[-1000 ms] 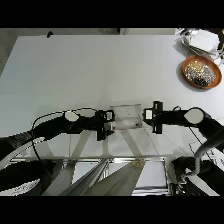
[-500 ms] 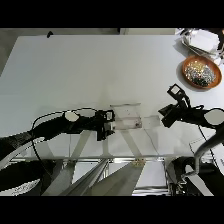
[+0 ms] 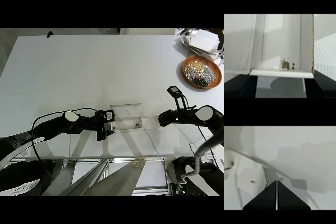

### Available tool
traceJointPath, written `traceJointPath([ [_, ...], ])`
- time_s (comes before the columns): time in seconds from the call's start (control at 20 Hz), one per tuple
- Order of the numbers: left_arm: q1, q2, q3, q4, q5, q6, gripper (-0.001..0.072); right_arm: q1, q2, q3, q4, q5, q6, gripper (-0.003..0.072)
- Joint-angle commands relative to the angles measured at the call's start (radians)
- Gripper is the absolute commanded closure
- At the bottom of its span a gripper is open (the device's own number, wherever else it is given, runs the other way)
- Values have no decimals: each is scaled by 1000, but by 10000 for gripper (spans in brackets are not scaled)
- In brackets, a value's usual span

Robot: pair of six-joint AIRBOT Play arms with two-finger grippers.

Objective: Fold the box and place the chain.

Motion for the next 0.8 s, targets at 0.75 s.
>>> traceJointPath([
  [0.75, -1, 0, -1, 0, 0, 0, 457, 106, -48, 82, 202, 185, 31, 518],
])
